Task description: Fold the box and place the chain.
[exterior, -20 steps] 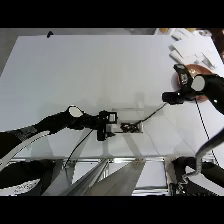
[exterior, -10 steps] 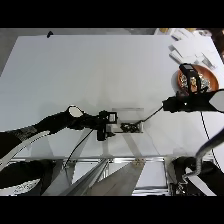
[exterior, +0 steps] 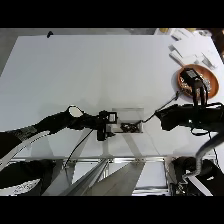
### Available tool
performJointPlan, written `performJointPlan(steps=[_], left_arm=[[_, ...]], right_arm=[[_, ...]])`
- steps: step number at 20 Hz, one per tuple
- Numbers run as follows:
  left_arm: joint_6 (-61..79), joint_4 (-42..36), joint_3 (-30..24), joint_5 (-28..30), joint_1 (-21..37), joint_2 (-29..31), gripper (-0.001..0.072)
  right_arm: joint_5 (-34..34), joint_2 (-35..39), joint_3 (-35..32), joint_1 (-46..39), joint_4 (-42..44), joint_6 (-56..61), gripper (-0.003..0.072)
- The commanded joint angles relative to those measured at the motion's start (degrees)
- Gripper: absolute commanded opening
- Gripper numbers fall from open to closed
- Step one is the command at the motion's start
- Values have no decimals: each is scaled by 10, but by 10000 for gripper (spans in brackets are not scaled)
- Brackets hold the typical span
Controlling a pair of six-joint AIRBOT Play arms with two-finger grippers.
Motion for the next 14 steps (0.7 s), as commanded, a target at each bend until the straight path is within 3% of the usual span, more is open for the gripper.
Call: performJointPlan(steps=[1, 8, 14], left_arm=[[0, 0, 0, 0, 0, 0, 135], [0, 0, 0, 0, 0, 0, 135], [0, 0, 0, 0, 0, 0, 135]], right_arm=[[-1, 17, 0, 24, 81, -20, 20], [-148, 14, -14, 108, 127, -21, 20], [-203, -23, -59, 166, 111, -21, 20]])
